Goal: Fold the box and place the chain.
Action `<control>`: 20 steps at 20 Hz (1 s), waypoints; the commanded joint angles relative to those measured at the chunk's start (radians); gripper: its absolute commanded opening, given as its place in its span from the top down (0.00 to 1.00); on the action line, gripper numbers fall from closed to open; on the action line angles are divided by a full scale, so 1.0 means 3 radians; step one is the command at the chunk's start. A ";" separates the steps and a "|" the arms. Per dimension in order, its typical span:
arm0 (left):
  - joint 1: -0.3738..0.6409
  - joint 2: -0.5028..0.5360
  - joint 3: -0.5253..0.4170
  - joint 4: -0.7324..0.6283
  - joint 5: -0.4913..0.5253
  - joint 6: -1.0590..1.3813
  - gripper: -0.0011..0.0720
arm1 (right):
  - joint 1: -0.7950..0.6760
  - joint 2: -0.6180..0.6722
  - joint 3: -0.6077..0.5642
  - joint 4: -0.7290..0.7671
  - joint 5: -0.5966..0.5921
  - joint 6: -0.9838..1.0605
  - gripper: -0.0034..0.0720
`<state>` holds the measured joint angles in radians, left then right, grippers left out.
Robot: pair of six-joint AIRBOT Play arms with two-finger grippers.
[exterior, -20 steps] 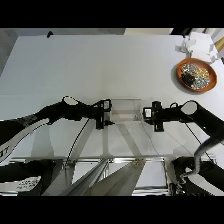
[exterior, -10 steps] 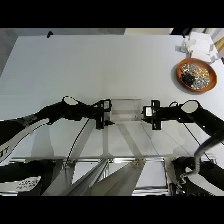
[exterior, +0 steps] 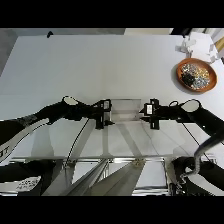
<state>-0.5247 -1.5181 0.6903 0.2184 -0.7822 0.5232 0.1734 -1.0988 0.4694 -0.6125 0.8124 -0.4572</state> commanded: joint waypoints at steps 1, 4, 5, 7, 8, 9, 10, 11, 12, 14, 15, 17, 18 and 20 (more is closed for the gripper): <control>-0.0003 0.0000 0.0000 -0.0001 0.0001 0.0000 0.70 | 0.0083 -0.0003 0.0000 0.0078 -0.0033 -0.0033 0.67; -0.0003 0.0000 0.0000 -0.0001 0.0001 0.0000 0.70 | 0.0125 -0.0011 -0.0001 0.0092 -0.0079 -0.0052 0.67; -0.0003 0.0000 0.0000 -0.0001 0.0001 0.0000 0.70 | 0.0125 -0.0028 -0.0001 0.0118 -0.0080 -0.0052 0.67; -0.0003 0.0000 0.0000 -0.0001 0.0001 0.0000 0.70 | 0.0125 -0.0088 0.0000 0.0192 -0.0084 -0.0060 0.67; -0.0003 0.0000 0.0000 -0.0001 0.0001 0.0000 0.70 | 0.0125 -0.0122 0.0000 0.0233 -0.0097 -0.0081 0.67; -0.0003 0.0000 0.0000 -0.0001 0.0001 0.0000 0.70 | 0.0125 -0.0150 0.0000 0.0257 -0.0125 -0.0080 0.67; -0.0003 0.0000 0.0000 -0.0001 0.0001 0.0000 0.70 | 0.0125 -0.0170 0.0000 0.0261 -0.0136 -0.0080 0.67; -0.0003 0.0000 0.0000 -0.0001 0.0001 0.0000 0.70 | 0.0125 -0.0192 0.0000 0.0263 -0.0141 -0.0080 0.67; -0.0003 0.0000 0.0000 -0.0001 0.0001 0.0000 0.70 | 0.0125 -0.0209 0.0000 0.0264 -0.0141 -0.0080 0.66; -0.0003 0.0000 0.0000 -0.0001 0.0001 0.0000 0.70 | 0.0125 -0.0243 0.0000 0.0270 -0.0144 -0.0081 0.56; -0.0003 0.0000 0.0000 -0.0001 0.0001 0.0000 0.70 | 0.0125 -0.0259 0.0000 0.0299 -0.0145 -0.0092 0.55; -0.0003 0.0000 0.0000 -0.0001 0.0001 0.0000 0.70 | 0.0125 -0.0275 0.0000 0.0326 -0.0139 -0.0141 0.55; -0.0003 0.0000 0.0000 -0.0001 0.0001 0.0000 0.70 | 0.0126 -0.0275 0.0000 0.0326 -0.0141 -0.0140 0.49; -0.0003 0.0000 0.0000 -0.0001 0.0001 0.0000 0.70 | 0.0126 -0.0275 0.0000 0.0327 -0.0139 -0.0140 0.42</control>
